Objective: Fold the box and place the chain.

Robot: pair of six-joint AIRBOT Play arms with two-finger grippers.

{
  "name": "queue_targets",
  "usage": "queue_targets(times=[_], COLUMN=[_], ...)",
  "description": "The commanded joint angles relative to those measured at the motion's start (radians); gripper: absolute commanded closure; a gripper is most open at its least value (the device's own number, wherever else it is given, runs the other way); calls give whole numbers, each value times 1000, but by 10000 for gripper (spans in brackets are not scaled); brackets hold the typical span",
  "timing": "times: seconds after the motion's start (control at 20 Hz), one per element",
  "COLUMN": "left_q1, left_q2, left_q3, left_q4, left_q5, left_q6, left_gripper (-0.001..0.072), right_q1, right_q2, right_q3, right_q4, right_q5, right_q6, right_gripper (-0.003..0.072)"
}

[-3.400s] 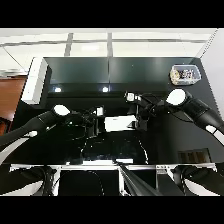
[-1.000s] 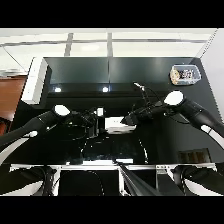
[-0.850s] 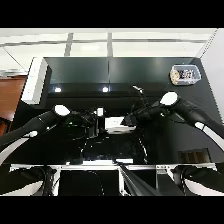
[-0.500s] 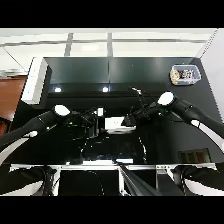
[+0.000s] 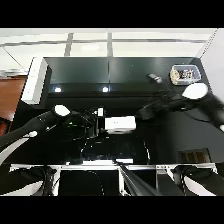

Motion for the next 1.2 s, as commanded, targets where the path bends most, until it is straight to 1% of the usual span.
queue_targets(times=[0.0, 0.05, 0.15, 0.25, 0.35, 0.4, 0.5, 0.65, 0.75, 0.85, 0.9, 1.0, 1.15], left_q1=[0, 0, 0, 0, -24, -45, -113, -191, -212, -213, -213, -211, -212], left_q2=[48, 79, 156, 233, 263, 251, 183, 0, -92, -144, -161, -181, -190], left_q3=[1, 1, 1, 1, 13, 31, 89, 218, 292, 339, 356, 377, 381], left_q4=[-4, -3, 4, 0, -44, -63, -63, -50, 55, 150, 173, 179, 190], left_q5=[-15, -23, -24, -27, -18, -14, 33, 70, 96, 77, 66, 3, -77], left_q6=[-49, -84, -177, -254, -266, -278, -326, -343, -481, -621, -671, -700, -700], left_gripper=[91, -9, -9, -9, -9, -8, -7, -7, -7, -7, -7, -7, -7], right_q1=[-150, -189, -245, -268, -269, -269, -269, -269, -269, -269, -269, -269, -269], right_q2=[170, 198, 229, 232, 232, 232, 232, 232, 232, 232, 232, 232, 232], right_q3=[8, 8, 4, 0, -13, -25, -52, -77, -84, -86, -86, -86, -86], right_q4=[-271, -318, -328, -340, -356, -356, -347, -347, -353, -358, -358, -357, -358], right_q5=[119, 130, 133, 126, 87, 63, 22, 19, 19, 19, 14, 1, -14], right_q6=[100, 133, 140, 139, 138, 138, 138, 138, 137, 137, 136, 136, 136], right_gripper=[672, 672, 671, 672, 672, 672, 671, 671, 671, 672, 672, 672, 671])
